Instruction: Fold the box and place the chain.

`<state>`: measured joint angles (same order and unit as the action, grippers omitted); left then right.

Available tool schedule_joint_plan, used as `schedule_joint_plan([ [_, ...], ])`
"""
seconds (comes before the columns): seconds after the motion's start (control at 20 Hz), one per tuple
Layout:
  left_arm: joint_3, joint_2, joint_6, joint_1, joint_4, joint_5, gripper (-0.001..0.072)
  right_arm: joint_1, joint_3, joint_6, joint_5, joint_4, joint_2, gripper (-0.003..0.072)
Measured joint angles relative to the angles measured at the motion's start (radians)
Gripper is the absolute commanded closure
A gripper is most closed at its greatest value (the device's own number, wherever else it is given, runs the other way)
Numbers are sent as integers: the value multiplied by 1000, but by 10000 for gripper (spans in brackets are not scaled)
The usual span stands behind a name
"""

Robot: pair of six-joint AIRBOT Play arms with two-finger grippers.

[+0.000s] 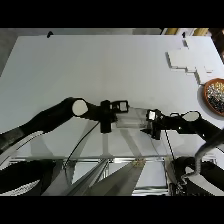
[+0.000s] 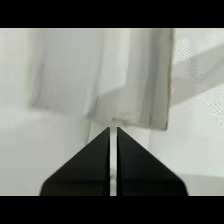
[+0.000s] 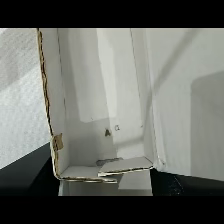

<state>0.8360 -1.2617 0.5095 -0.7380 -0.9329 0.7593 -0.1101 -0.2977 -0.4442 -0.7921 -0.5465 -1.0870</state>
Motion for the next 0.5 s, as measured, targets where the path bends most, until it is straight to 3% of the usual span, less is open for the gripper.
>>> schedule_joint_plan([
  [0.3,-36,117,684,193,-161,84,705,0,0,-1,-2,-2,0,292],
  [0.5,-118,98,882,269,-69,98,706,0,0,-2,-3,-2,0,292],
])
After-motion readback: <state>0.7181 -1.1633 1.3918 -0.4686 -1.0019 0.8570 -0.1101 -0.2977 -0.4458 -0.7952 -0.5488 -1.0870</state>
